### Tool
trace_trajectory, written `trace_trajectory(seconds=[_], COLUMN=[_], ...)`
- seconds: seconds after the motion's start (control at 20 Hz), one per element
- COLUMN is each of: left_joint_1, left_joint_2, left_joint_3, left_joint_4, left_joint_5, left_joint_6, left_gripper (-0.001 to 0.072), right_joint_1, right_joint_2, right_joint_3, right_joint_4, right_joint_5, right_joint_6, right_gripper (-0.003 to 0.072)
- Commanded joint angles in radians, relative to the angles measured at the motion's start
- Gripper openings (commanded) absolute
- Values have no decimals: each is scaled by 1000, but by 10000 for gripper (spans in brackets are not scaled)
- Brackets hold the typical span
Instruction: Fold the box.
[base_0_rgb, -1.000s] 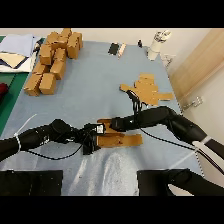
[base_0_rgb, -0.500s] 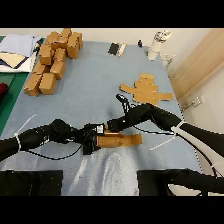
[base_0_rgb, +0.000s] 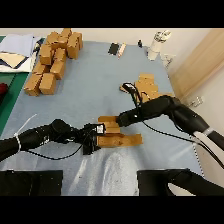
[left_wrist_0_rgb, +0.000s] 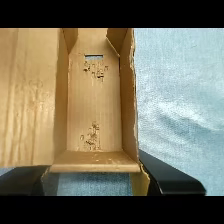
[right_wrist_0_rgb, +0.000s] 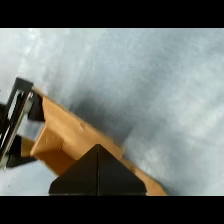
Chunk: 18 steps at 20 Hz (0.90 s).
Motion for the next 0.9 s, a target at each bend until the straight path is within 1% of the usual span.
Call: trace_trajectory(seconds=[0.0,0.05,0.1,0.15,0.2,0.25,0.35,0.45,0.55,0.6,0.7,0.85], left_joint_1=[1,1,1,1,1,1,1,1,1,1,1,1], left_joint_2=[0,0,0,0,0,0,0,0,0,0,0,0], left_joint_3=[0,1,1,1,1,1,1,1,1,1,1,1], left_joint_4=[0,0,0,0,0,0,0,0,0,0,0,0], left_joint_5=[0,0,0,0,0,0,0,0,0,0,0,0], left_joint_6=[0,0,0,0,0,0,0,0,0,0,0,0], left_gripper=[527,528,527,527,527,528,527,527,527,527,528,527], right_joint_1=[6,18,32,44,51,55,55,55,55,55,59,74], right_joint_2=[197,251,293,323,336,335,316,287,256,241,209,177], right_joint_3=[-94,-160,-222,-285,-333,-371,-399,-396,-396,-396,-396,-384], right_joint_4=[-59,-58,-65,-85,-129,-172,-220,-259,-255,-243,-190,-142], right_joint_5=[-137,-164,-192,-203,-190,-159,-65,69,198,239,289,300], right_joint_6=[3,-52,-140,-246,-341,-425,-592,-723,-783,-797,-848,-871], right_gripper=[3,4,40,310,529,592,592,592,592,592,591,580])
